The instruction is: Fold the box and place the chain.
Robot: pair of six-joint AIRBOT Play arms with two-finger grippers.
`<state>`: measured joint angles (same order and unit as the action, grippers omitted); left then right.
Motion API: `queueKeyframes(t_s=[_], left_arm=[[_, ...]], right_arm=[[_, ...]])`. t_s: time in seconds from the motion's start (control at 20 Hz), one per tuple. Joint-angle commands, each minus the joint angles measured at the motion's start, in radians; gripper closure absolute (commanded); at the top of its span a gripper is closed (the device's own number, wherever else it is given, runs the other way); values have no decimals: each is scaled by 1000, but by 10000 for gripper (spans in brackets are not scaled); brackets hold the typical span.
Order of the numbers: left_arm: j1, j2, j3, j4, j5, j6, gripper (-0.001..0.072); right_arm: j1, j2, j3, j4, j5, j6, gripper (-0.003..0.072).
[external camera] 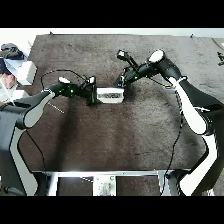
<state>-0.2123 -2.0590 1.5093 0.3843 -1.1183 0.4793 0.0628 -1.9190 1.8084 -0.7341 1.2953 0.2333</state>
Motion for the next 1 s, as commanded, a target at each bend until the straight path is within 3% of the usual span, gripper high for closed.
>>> queueKeyframes(t_s=[0.0, 0.05, 0.35, 0.4, 0.45, 0.5, 0.6, 0.95], left_arm=[[0, 1, 0, 0, 0, 0, 474], [0, 1, 0, 0, 0, 0, 474], [0, 1, 0, 0, 0, 0, 474], [0, 1, 0, 0, 0, 0, 474], [0, 1, 0, 0, 0, 0, 474], [0, 1, 0, 0, 0, 0, 474], [0, 1, 0, 0, 0, 0, 474], [0, 1, 0, 0, 0, 0, 474]], right_arm=[[14, 0, 0, -18, 27, -67, 492], [14, 0, 0, -18, 26, -67, 426], [21, 0, 0, -24, 29, -95, 426], [21, 0, 0, -25, 28, -111, 342], [21, -1, 0, -25, 24, -120, 318], [21, -1, 0, -26, 17, -126, 321], [22, -1, 0, -26, 6, -126, 396], [48, -18, 0, -70, -54, -129, 378]])
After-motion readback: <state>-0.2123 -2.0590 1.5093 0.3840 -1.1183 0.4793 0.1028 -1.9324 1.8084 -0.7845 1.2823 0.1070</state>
